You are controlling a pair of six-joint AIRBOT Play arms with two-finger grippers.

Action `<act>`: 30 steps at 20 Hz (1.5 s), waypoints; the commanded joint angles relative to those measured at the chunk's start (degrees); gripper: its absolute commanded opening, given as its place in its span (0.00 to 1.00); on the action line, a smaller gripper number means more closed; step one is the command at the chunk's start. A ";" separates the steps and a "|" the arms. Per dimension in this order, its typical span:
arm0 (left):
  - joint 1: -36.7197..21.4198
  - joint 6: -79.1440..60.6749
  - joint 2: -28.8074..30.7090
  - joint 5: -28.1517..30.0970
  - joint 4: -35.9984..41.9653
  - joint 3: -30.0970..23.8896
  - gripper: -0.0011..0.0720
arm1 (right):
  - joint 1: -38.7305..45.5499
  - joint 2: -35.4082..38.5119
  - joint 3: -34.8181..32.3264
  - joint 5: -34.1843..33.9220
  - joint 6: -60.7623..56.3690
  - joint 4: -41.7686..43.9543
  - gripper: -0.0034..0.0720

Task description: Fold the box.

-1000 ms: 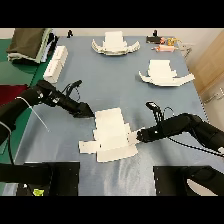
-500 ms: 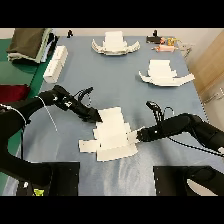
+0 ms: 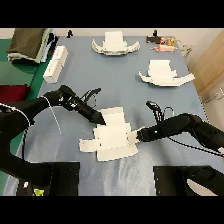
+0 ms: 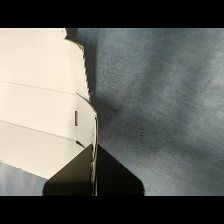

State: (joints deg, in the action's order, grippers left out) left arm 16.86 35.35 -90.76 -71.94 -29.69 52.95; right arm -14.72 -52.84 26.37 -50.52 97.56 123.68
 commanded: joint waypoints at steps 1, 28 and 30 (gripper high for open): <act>0.42 -1.75 -0.02 -2.29 0.13 0.98 0.28 | -0.04 0.02 -0.04 -0.07 0.00 0.02 0.05; -0.09 -5.79 -0.02 -5.68 0.15 2.71 0.03 | -0.04 0.04 0.00 -0.44 0.00 -3.19 0.11; -0.09 -9.29 0.04 -5.55 0.13 3.63 0.03 | -0.04 0.07 0.50 -0.44 -0.09 -9.64 0.36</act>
State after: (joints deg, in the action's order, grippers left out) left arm 16.80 29.06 -90.76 -77.49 -29.85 55.94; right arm -14.72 -52.84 26.48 -51.37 97.58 119.90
